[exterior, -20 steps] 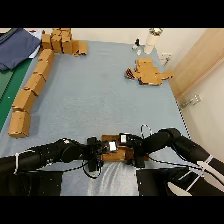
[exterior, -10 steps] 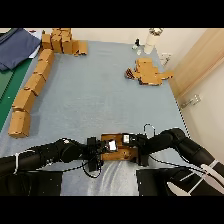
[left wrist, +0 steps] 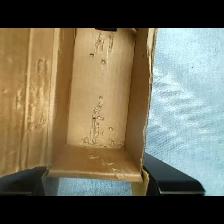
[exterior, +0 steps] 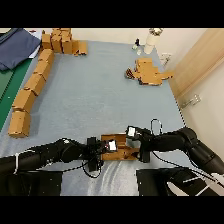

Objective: Fold the box.

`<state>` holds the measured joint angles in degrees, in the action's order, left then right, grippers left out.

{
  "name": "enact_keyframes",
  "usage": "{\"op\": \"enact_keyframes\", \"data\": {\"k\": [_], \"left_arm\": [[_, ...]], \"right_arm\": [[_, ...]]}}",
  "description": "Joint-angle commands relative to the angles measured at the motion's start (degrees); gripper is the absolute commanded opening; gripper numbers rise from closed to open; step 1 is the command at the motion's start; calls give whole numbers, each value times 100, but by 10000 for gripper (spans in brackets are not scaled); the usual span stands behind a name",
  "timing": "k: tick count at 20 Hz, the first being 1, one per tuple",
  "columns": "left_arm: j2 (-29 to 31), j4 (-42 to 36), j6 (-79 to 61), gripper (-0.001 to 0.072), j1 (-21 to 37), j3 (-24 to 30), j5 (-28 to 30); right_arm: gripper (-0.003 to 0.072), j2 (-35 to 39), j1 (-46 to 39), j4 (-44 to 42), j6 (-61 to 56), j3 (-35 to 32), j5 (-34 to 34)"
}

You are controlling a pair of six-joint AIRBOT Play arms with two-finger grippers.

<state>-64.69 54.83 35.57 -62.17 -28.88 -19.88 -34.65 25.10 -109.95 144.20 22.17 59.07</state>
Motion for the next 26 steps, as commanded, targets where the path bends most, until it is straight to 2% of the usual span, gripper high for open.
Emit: {"op": "enact_keyframes", "data": {"k": [1, 4, 7, 10, 15, 20, 21, 22, 25, 26], "left_arm": [[4, 2, -4, 411, 2, 2, -4], [4, 2, -7, 410, 2, 2, -2], [4, 2, -4, 411, 2, 2, -2], [4, 2, -4, 410, 2, 2, -2], [4, 4, -4, 411, 2, 2, -2], [4, 2, -4, 411, 2, 2, -2], [4, 2, -4, 411, 2, 2, -4], [4, 4, -4, 411, 2, 2, -2], [4, 2, -4, 411, 2, 2, -2], [4, 2, -4, 411, 2, 2, -2]], "right_arm": [[720, 280, -2, -76, -994, 219, 9], [720, 422, -2, -573, -1482, 417, -31], [720, 448, -2, -1558, -1517, 564, -306], [720, 448, 92, -2170, -2490, 704, -275], [720, 435, 133, -2184, -4258, 704, 280], [708, 433, 133, -2094, -4715, 704, 809], [636, 433, 133, -1998, -4815, 704, 835], [520, 433, 133, -1818, -4935, 704, 833], [513, 431, 127, -863, -5757, 704, 741], [485, 431, 127, -428, -6161, 704, 721]]}}
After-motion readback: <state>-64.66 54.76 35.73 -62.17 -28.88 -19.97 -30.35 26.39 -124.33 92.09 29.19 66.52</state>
